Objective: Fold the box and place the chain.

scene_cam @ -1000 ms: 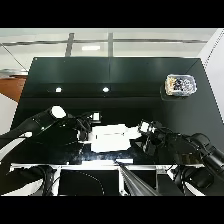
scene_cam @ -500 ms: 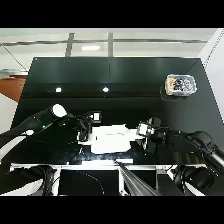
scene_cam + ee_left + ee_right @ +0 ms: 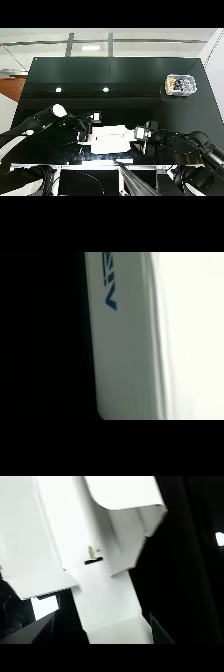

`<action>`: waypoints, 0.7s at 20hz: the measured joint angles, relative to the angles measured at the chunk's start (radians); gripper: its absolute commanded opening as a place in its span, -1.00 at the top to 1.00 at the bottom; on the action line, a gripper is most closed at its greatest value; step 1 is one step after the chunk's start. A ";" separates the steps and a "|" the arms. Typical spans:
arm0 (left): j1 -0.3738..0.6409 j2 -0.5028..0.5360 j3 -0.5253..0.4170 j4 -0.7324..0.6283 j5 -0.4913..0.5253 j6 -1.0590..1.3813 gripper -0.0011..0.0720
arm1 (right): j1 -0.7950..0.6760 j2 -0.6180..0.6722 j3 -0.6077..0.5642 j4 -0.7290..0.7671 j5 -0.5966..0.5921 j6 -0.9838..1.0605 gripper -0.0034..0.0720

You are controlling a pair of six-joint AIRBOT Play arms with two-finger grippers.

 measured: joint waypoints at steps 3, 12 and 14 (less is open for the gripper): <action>0.000 0.000 0.000 0.000 0.000 0.000 0.89 | 0.055 -0.048 -0.005 0.020 0.014 -0.024 -0.52; 0.000 0.000 0.000 0.000 0.000 0.000 0.89 | 0.142 -0.189 -0.007 0.050 0.074 -0.057 -0.96; 0.000 0.000 0.000 0.000 0.000 0.000 0.89 | 0.145 -0.195 -0.007 0.054 0.095 -0.060 -0.96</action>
